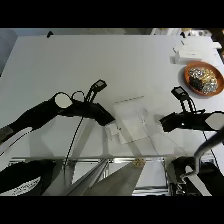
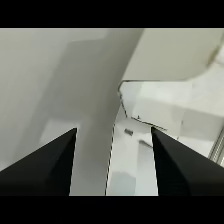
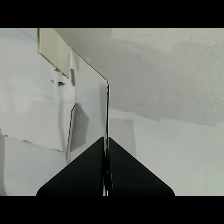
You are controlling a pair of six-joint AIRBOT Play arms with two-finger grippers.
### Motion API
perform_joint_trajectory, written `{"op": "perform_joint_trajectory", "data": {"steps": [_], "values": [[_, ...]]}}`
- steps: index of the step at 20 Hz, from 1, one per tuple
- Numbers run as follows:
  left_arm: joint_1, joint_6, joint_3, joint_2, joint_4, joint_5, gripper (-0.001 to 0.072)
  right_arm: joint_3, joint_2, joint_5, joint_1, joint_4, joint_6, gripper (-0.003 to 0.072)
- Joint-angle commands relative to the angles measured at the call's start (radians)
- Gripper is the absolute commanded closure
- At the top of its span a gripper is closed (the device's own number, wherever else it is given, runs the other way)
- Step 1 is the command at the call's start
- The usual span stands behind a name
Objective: Fold the box and place the chain.
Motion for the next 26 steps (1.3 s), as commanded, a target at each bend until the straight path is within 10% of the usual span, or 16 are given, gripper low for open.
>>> {"op": "perform_joint_trajectory", "data": {"steps": [1, 11, 26], "values": [[0.005, 0.34, 0.0, -0.061, -0.278, -0.019, 0.0189, -0.001, 0.001, 0.0, 0.001, 0.001, 0.0, 0.0666], [0.14, 0.371, 0.01, -0.064, -0.325, -0.094, 0.017, -0.001, 0.001, 0.002, 0.001, 0.001, 0.0, 0.0666], [0.044, 0.413, 0.015, -0.172, -0.335, -0.137, 0.0174, -0.001, 0.001, 0.0, 0.001, 0.001, 0.0, 0.0666]]}}
